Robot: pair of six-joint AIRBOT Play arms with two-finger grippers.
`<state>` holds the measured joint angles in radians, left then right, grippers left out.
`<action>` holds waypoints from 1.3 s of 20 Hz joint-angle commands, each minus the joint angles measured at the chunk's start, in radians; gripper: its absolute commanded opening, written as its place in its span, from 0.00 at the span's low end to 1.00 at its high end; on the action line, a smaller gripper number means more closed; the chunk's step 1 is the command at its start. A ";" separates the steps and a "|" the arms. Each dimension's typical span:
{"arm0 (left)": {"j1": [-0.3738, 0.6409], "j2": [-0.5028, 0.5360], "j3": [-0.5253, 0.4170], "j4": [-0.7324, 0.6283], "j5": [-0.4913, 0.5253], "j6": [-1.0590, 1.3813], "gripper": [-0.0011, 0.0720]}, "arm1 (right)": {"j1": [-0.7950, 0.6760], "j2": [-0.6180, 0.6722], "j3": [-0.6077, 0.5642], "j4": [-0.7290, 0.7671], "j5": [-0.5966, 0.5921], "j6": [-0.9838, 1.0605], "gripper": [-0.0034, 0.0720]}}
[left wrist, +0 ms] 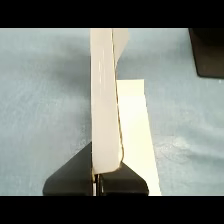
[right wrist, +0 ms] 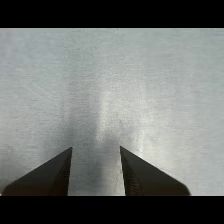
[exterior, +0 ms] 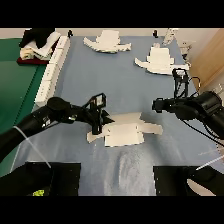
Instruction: Fold the box.
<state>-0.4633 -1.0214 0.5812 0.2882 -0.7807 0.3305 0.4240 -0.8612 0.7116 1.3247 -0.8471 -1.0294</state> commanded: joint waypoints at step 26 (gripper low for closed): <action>0.054 -0.179 0.089 0.077 -0.128 -0.063 0.03 | 0.000 0.000 0.004 -0.007 0.001 0.045 0.68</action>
<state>-0.4309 -1.1503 0.6319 0.3546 -0.8509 0.2939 0.4240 -0.8612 0.7147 1.3155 -0.8463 -0.9840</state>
